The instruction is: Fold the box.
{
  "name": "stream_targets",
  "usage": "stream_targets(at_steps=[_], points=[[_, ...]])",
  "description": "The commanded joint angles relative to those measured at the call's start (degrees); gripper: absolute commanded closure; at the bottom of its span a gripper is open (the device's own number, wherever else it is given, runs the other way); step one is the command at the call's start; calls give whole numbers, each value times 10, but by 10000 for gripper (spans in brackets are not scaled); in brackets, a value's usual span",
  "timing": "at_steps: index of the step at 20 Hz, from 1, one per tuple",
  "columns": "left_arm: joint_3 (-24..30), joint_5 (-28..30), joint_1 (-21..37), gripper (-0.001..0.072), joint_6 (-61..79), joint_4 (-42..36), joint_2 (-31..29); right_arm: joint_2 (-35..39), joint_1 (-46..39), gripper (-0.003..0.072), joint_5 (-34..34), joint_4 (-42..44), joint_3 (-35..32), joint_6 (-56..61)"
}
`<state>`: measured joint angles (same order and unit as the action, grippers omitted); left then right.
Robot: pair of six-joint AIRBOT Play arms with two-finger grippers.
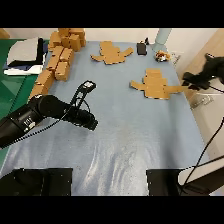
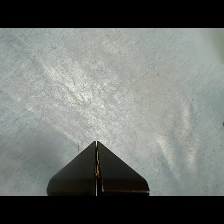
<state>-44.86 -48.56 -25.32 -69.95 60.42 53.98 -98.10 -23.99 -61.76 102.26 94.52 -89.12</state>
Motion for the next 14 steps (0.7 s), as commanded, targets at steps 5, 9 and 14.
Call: stream_targets(at_steps=[5, 9, 14], points=[[0, 0, 0, 694, 0, 0, 0, -152, -130, 301, -51, 267, 112, -202], [0, 0, 0, 693, 0, 0, 0, -174, -122, 305, -58, 281, 115, -243], [0, 0, 0, 693, 0, 0, 0, -193, -98, 336, -68, 301, 115, -260]])
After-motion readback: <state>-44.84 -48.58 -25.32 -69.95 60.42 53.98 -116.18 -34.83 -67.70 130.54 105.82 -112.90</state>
